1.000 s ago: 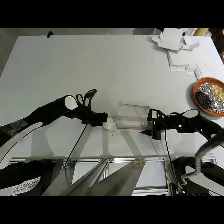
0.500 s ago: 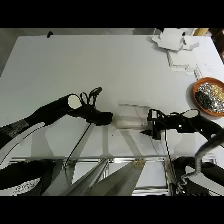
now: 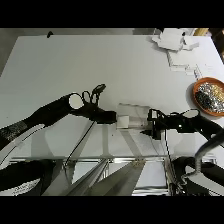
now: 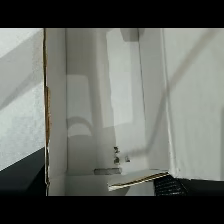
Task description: Fold the box and place the chain.
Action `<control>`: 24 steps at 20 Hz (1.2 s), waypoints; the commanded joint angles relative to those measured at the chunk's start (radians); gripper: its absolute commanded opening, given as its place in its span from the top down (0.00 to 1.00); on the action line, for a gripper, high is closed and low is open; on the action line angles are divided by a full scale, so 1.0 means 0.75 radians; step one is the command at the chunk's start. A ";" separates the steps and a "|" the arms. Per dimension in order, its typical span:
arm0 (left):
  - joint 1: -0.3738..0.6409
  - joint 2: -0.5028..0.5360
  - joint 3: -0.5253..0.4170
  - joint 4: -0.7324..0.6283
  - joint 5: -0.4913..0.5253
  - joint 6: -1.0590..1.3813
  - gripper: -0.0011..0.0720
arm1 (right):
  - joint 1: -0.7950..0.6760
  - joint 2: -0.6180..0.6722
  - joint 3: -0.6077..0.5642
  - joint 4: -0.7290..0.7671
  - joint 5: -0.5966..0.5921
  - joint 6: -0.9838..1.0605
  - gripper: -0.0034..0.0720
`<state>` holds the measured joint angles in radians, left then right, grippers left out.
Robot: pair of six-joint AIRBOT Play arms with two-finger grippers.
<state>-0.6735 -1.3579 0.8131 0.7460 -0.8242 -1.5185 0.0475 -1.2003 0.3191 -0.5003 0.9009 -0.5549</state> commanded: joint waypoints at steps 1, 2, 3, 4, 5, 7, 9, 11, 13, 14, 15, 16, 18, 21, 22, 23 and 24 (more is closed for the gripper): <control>-0.019 0.001 0.002 -0.008 0.039 -0.001 0.60 | 0.001 -0.001 -0.001 0.001 0.000 0.000 0.34; -0.025 0.001 0.002 -0.012 0.042 -0.001 0.60 | 0.001 -0.001 -0.001 0.001 0.001 0.000 0.34; -0.026 0.001 0.002 -0.012 0.041 -0.001 0.60 | 0.001 -0.001 -0.001 0.001 0.000 0.000 0.34; -0.026 0.001 0.002 -0.006 0.033 -0.001 0.60 | 0.001 -0.001 -0.001 0.001 0.000 0.000 0.34; -0.024 0.002 0.002 0.008 0.025 -0.002 0.60 | 0.001 -0.001 -0.001 0.001 0.000 0.000 0.34; -0.008 0.003 0.002 0.059 0.001 -0.042 0.60 | 0.001 -0.001 -0.001 0.001 0.000 0.000 0.34; 0.011 0.003 0.002 0.110 -0.036 -0.063 0.60 | 0.001 -0.001 -0.001 0.001 0.000 0.000 0.34; 0.019 0.003 0.002 0.134 -0.055 -0.080 0.60 | 0.001 -0.001 -0.001 0.001 0.000 0.000 0.34; 0.019 0.004 0.002 0.130 -0.054 -0.080 0.60 | 0.001 -0.001 -0.001 0.001 0.000 0.000 0.34; 0.019 0.005 0.002 0.128 -0.054 -0.080 0.60 | 0.001 -0.001 -0.001 0.001 0.001 0.000 0.34; 0.019 0.010 0.002 0.129 -0.054 -0.079 0.60 | 0.001 -0.001 -0.001 0.001 0.001 0.000 0.34; 0.019 0.021 0.002 0.129 -0.054 -0.078 0.60 | 0.001 -0.001 -0.001 0.001 0.001 0.000 0.34; 0.020 0.049 0.003 0.128 -0.052 -0.075 0.61 | 0.001 -0.001 -0.001 0.001 0.000 0.000 0.34; 0.007 0.065 0.002 0.083 -0.047 -0.068 0.61 | 0.001 -0.001 -0.001 0.001 0.001 0.000 0.34; -0.004 0.066 0.002 0.076 -0.037 -0.063 0.61 | 0.001 -0.001 -0.001 0.001 0.001 0.000 0.34; -0.012 0.066 0.002 0.063 -0.025 -0.042 0.61 | 0.001 -0.001 -0.001 0.001 0.001 0.000 0.34; -0.021 0.066 0.002 0.053 -0.016 -0.034 0.61 | 0.001 -0.001 -0.001 0.001 0.000 0.000 0.34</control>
